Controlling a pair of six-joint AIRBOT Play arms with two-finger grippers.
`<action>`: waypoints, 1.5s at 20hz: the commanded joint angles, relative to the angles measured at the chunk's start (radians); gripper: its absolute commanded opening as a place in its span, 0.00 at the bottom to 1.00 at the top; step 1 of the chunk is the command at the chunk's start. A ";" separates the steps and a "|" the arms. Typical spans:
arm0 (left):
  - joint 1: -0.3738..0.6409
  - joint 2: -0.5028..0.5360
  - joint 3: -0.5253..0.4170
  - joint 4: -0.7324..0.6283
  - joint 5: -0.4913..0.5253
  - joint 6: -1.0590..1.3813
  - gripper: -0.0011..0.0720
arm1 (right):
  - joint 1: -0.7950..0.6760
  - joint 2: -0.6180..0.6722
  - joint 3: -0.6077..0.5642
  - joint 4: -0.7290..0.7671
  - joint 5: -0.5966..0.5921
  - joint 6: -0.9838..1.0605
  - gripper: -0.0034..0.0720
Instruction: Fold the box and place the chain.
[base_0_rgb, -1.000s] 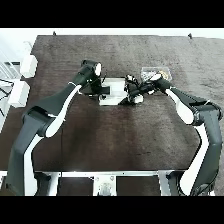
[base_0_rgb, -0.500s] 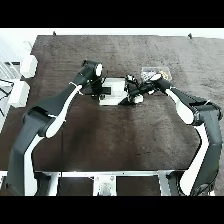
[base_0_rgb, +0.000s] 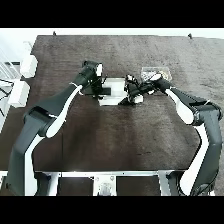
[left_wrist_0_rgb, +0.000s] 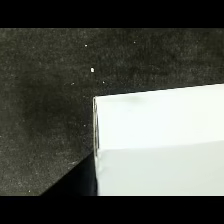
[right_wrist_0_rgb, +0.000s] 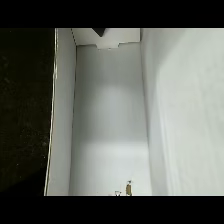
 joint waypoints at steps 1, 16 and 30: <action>0.002 0.001 0.000 -0.008 0.005 -0.002 0.30 | 0.001 -0.001 0.000 0.000 0.000 0.004 0.43; 0.118 0.190 -0.008 -0.097 -0.192 0.384 0.89 | 0.001 -0.001 0.000 0.001 0.000 0.004 0.43; 0.174 0.190 -0.067 -0.283 0.029 1.102 1.00 | 0.001 -0.001 0.000 0.001 0.000 0.004 0.43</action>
